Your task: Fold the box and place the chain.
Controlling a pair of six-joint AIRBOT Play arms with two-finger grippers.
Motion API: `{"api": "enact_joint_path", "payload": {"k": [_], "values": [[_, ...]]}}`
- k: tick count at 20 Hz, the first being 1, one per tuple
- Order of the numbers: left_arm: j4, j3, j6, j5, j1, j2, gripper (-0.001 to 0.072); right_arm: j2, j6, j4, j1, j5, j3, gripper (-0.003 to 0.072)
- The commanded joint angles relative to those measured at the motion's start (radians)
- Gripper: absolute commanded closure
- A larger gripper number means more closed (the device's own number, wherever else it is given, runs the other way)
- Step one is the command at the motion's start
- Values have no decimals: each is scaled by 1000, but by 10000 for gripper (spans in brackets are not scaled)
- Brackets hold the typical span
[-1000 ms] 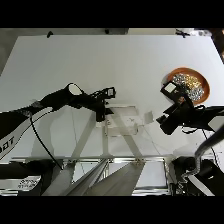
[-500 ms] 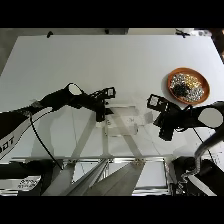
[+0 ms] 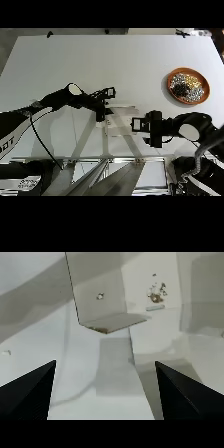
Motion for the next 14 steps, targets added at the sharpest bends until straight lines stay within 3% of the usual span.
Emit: {"api": "enact_joint_path", "payload": {"k": [1, 9, 14], "values": [[0, 0, 0, 0, 0, 1, 700, -22, -7, -14, 55, -162, -81, -17], [0, 0, 0, 0, 0, 1, 700, -172, 49, -8, 128, -409, -107, -13], [0, 0, 0, 0, 0, 1, 700, -173, 49, -11, 94, -435, -79, 0]]}}
